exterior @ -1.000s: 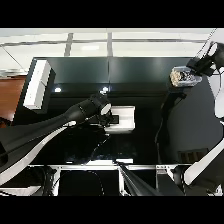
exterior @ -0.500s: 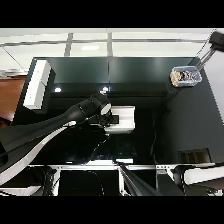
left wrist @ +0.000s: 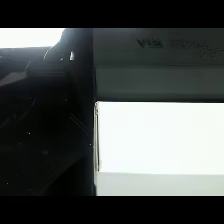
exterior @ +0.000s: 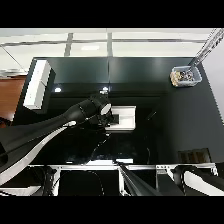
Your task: Fold the box and place the chain.
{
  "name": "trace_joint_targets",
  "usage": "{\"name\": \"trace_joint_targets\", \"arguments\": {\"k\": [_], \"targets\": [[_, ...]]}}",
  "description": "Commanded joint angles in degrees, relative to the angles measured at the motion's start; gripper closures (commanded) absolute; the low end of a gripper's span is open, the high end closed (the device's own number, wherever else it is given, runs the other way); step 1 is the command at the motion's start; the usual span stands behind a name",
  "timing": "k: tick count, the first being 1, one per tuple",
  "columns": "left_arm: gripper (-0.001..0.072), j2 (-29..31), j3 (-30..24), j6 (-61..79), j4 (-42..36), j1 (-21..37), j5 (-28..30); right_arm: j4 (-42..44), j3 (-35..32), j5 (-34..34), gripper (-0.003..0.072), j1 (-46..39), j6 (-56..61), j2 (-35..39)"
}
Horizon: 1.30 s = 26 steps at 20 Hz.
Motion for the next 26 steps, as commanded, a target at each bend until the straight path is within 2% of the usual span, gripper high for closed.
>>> {"name": "trace_joint_targets", "arguments": {"k": [1, 4, 7, 16, 26], "targets": [[0.0679, 0.0, 0.0, -0.1, 0.0, 0.0, 0.7, 7.6, -0.1, 9.6, 0.0670, 4.0, -1.6, 4.5], [0.0679, 0.0, 0.0, -0.1, 0.0, 0.0, 0.7, 10.5, -0.4, 16.9, 0.0670, 9.2, -2.4, 4.6], [0.0679, 0.0, 0.0, -0.1, 0.0, 0.0, 0.7, 10.8, -2.3, 19.0, 0.0669, 14.5, -2.6, 4.6], [0.0679, 0.0, 0.0, -0.1, 0.0, 0.0, 0.7, 21.9, -16.5, 12.0, 0.0669, 20.9, -5.9, 4.6], [0.0679, 0.0, 0.0, -0.1, 0.0, 0.0, 0.7, 22.7, -17.7, 11.6, 0.0669, 20.1, -8.6, 4.6]]}}
